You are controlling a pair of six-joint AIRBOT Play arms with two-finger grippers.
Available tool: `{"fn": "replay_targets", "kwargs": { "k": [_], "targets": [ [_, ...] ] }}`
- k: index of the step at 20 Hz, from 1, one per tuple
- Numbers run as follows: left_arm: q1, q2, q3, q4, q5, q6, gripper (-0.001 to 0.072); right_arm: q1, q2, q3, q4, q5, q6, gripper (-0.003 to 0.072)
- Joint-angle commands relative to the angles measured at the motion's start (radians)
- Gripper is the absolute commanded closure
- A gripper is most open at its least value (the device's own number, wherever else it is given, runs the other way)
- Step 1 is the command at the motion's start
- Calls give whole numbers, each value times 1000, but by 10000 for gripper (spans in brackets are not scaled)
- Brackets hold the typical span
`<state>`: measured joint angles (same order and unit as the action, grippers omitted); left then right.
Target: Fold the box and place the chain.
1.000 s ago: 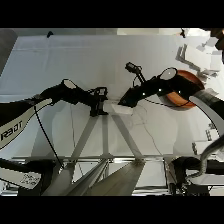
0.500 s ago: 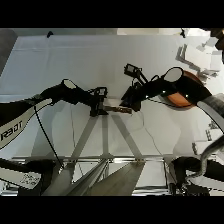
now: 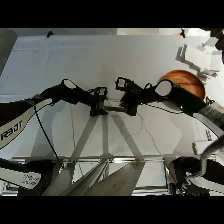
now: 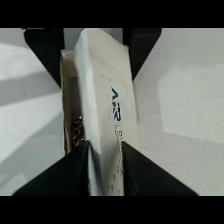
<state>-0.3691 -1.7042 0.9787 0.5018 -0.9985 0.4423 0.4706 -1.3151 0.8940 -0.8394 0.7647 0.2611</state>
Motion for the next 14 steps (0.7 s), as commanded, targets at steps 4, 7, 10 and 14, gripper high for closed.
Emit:
{"fn": "replay_targets", "kwargs": {
  "k": [4,7,10,14],
  "targets": [
    [0,0,1,1,-1,2,276,10,4,-6,-22,19,-1,513],
    [0,0,1,1,-1,2,276,10,3,-21,-22,29,-1,515],
    [0,0,1,1,-1,2,276,10,3,-38,-21,21,-1,387],
    [0,0,1,1,-1,2,276,10,4,-42,-21,-2,-1,189]
  ]
}}
